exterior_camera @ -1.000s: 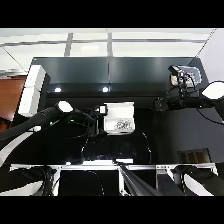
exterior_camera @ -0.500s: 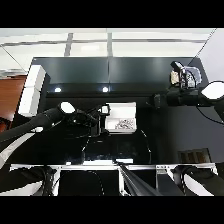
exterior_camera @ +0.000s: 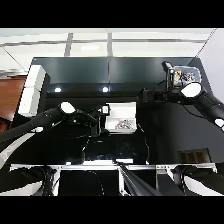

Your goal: Fold the box and place the chain.

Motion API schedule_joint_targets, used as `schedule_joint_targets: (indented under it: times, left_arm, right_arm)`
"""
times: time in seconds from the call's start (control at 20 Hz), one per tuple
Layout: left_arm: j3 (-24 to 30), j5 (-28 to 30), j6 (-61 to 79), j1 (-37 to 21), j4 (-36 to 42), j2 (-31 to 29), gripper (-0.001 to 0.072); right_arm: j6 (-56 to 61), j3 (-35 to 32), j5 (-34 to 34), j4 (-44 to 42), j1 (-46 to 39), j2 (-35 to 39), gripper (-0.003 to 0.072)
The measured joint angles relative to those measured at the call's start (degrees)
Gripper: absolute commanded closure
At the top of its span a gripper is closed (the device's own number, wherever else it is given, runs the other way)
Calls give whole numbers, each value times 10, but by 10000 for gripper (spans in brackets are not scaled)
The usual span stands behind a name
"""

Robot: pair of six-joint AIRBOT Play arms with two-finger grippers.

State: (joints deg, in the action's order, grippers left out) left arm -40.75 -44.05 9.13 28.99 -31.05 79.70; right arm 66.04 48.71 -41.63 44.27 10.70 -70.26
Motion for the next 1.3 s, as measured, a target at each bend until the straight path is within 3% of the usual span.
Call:
schedule_joint_targets:
  times: [0.25,0.55,0.85,1.3]
  left_arm:
    - [0,2,0,0,0,0,269]
    - [0,2,1,0,0,0,270]
    - [0,2,1,0,0,0,270]
    - [0,2,0,0,0,0,270]
  right_arm:
    - [-118,25,-95,-10,17,-12,-5]
    - [-356,55,-207,-12,24,-13,-5]
    - [-477,53,-239,-9,57,-14,-5]
    - [-519,45,-238,-5,79,-14,-5]
